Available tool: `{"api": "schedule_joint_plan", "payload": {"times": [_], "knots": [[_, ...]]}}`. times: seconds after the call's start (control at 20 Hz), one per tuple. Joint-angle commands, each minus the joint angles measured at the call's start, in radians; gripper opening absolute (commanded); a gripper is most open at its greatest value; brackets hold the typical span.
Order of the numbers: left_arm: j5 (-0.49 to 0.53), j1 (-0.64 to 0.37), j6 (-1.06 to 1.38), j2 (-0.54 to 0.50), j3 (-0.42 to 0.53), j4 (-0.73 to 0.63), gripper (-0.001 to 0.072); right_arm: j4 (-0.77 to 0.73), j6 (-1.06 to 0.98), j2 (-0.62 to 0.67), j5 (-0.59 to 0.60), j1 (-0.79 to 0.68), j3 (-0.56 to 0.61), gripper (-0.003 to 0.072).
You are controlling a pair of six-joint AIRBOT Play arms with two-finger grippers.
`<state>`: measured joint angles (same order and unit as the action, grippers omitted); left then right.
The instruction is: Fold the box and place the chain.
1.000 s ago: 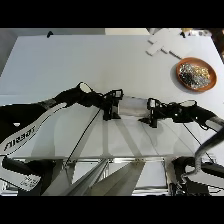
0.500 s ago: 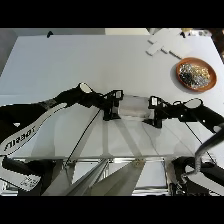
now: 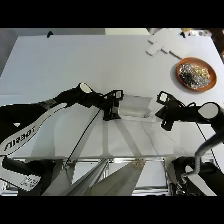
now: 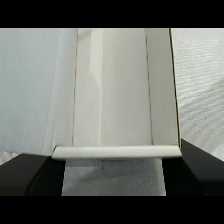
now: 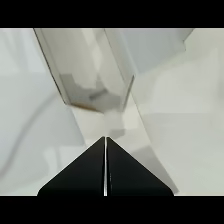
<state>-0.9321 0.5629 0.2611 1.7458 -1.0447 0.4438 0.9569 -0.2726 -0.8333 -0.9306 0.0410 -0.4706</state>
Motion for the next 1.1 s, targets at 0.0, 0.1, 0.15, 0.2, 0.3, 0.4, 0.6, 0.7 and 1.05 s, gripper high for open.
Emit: {"api": "schedule_joint_plan", "payload": {"times": [0.0, 0.1, 0.15, 0.2, 0.3, 0.4, 0.6, 0.7, 1.05], "knots": [[0.001, 0.000, 0.000, 0.000, 0.000, 0.000, 0.0133, -0.204, -0.085, 0.068, -0.002, 0.038, -0.001, 0.0013], [0.001, 0.000, 0.000, 0.000, 0.000, 0.000, 0.0133, -0.298, -0.085, 0.067, 0.129, 0.105, -0.001, 0.0013], [0.001, 0.000, 0.000, 0.000, 0.000, 0.000, 0.0133, -0.352, -0.085, 0.065, 0.224, 0.144, -0.001, 0.0013], [0.001, 0.000, 0.000, 0.000, 0.000, 0.000, 0.0133, -0.386, -0.085, 0.055, 0.297, 0.171, -0.001, 0.0012], [0.001, 0.000, 0.000, 0.000, 0.000, -0.001, 0.0133, -0.409, -0.084, -0.022, 0.395, 0.203, -0.001, 0.0010], [0.001, 0.000, 0.000, 0.000, 0.000, -0.002, 0.0133, -0.397, -0.058, -0.139, 0.438, 0.204, -0.001, 0.0010], [0.001, 0.000, 0.000, 0.000, 0.000, -0.002, 0.0133, -0.381, -0.128, -0.325, 0.456, 0.180, -0.001, 0.0013], [0.001, 0.000, 0.000, 0.000, 0.000, -0.002, 0.0133, -0.377, -0.127, -0.360, 0.452, 0.158, -0.001, 0.0013], [0.000, 0.000, 0.000, 0.000, 0.000, -0.002, 0.0133, -0.375, -0.126, -0.158, 0.364, 0.126, -0.001, 0.0013]]}}
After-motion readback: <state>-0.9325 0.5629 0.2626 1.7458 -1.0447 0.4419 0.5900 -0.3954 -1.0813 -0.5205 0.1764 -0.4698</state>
